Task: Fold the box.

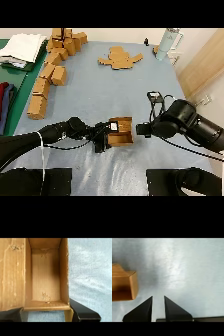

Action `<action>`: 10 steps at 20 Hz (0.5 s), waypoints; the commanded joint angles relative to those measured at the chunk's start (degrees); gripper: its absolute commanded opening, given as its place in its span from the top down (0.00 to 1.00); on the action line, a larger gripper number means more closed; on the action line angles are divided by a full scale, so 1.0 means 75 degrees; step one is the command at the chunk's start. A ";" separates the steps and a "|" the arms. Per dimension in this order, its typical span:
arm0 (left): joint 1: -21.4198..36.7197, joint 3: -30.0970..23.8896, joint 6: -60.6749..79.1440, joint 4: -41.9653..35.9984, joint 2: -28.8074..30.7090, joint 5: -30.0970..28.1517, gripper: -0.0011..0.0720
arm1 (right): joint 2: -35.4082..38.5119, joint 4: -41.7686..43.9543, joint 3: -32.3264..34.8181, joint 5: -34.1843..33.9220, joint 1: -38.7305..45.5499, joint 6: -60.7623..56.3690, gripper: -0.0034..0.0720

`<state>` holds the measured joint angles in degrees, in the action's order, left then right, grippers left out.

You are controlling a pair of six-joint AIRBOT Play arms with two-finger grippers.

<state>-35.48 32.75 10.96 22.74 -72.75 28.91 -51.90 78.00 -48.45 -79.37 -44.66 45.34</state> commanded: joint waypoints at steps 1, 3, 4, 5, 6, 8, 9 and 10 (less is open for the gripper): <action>0.0000 0.0009 0.0003 -0.0003 0.0003 0.0000 0.28 | 0.0090 -0.0251 -0.0003 -0.0326 0.0606 0.0493 0.66; -0.0003 0.0009 0.0003 0.0000 0.0003 0.0000 0.28 | 0.0061 -0.0248 -0.0003 -0.0312 0.0804 0.0685 0.66; -0.0003 0.0009 0.0003 0.0000 0.0003 0.0000 0.28 | 0.0023 -0.0256 -0.0003 -0.0283 0.0874 0.0775 0.66; -0.0003 0.0009 0.0003 0.0000 0.0003 0.0000 0.28 | -0.0017 -0.0274 0.0000 -0.0227 0.0930 0.0836 0.66; -0.0003 0.0009 0.0003 0.0000 0.0003 0.0000 0.28 | -0.0073 -0.0283 -0.0003 -0.0149 0.0979 0.0845 0.66; -0.0003 0.0009 0.0003 0.0000 0.0003 0.0000 0.28 | -0.0169 -0.0268 0.0015 -0.0035 0.1014 0.0845 0.66; 0.0000 0.0009 0.0003 0.0000 0.0003 0.0000 0.28 | -0.0195 -0.0230 0.0012 -0.0023 0.1014 0.0851 0.66; -0.0003 0.0009 0.0003 0.0000 0.0003 0.0000 0.28 | -0.0221 -0.0219 0.0012 -0.0023 0.1011 0.0866 0.66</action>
<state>-35.48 32.75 10.96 22.74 -72.75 28.93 -52.90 76.16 -48.36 -80.12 -37.63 51.09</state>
